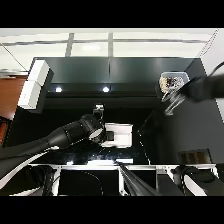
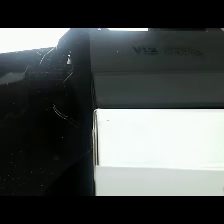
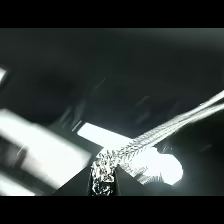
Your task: Fold the box and place the chain.
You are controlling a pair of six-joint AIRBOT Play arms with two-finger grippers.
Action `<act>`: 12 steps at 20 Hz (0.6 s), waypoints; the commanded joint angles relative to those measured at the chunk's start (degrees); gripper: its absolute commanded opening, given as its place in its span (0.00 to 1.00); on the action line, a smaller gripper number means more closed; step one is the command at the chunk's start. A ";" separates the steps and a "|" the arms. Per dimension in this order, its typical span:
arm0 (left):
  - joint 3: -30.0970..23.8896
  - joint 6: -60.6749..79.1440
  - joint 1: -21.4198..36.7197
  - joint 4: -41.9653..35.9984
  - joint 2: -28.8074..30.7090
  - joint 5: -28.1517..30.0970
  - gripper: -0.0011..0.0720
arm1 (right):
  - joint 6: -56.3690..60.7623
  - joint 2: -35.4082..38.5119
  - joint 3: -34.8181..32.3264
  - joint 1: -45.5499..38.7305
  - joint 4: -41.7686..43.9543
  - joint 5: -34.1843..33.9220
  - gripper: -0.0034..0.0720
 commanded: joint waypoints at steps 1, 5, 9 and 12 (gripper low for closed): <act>-0.02 0.02 0.00 0.00 0.00 -0.02 0.05 | -0.59 1.97 -11.34 6.67 10.05 -0.04 0.06; -0.02 0.02 0.02 0.00 0.00 0.00 0.05 | -0.52 1.95 -18.34 16.48 14.29 -7.58 0.06; -0.02 0.02 0.00 0.00 0.00 0.04 0.06 | -0.55 1.53 -22.88 24.76 21.07 -19.74 0.06; -0.02 0.02 0.00 -0.02 0.00 0.02 0.05 | -0.04 1.14 -22.93 27.85 21.09 -25.77 0.06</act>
